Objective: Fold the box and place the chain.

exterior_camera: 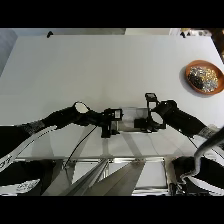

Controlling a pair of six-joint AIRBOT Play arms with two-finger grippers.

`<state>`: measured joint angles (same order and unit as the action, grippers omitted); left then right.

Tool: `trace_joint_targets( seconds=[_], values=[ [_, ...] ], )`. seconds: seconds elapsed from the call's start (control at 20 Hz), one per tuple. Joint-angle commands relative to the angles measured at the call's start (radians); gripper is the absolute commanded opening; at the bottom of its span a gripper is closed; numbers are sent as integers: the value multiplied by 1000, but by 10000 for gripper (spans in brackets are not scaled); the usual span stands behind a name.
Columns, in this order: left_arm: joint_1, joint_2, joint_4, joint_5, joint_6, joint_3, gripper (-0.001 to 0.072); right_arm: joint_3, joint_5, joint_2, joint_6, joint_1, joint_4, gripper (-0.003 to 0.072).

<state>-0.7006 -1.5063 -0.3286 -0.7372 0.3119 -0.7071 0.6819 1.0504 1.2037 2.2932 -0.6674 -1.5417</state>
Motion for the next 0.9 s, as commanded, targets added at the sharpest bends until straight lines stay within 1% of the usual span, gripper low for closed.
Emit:
trace_joint_targets(
  seconds=[0.0, 0.05, 0.1, 0.15, 0.3, 0.35, 0.4, 0.65, 0.7, 0.75, 0.85],
  values=[
    [1, 0, -1, 0, 1, 0, 274, 0, 8, 0, 14, 0, -29, 258],
    [1, 0, -1, 0, 1, 0, 274, 0, 7, 0, 15, 0, -32, 253],
    [1, 0, -1, 0, 1, 0, 274, 0, 5, 1, 14, 0, -34, 227],
    [1, 0, -1, 0, 1, 0, 274, 0, 3, 5, 14, 0, -33, 217],
    [1, 0, -1, 0, 1, 0, 274, 0, 4, 28, 14, 0, -27, 215],
    [1, 0, -1, 0, 1, 0, 274, 0, 4, 34, 13, 0, -24, 147],
    [1, 0, -1, 0, 1, 0, 274, 0, 4, 37, 13, 0, -21, 112],
    [1, 0, -1, 0, 1, 0, 274, 0, -4, 48, 8, -11, 0, 109],
    [1, 0, -1, 0, 1, 0, 274, 0, -3, 48, 7, -12, 0, 38],
    [1, 0, -1, 0, 1, 0, 274, 0, -1, 48, 5, -12, 0, 20],
    [1, 0, -1, 0, 1, 0, 274, 0, 8, 48, 3, -12, -3, 20]
  ],
)
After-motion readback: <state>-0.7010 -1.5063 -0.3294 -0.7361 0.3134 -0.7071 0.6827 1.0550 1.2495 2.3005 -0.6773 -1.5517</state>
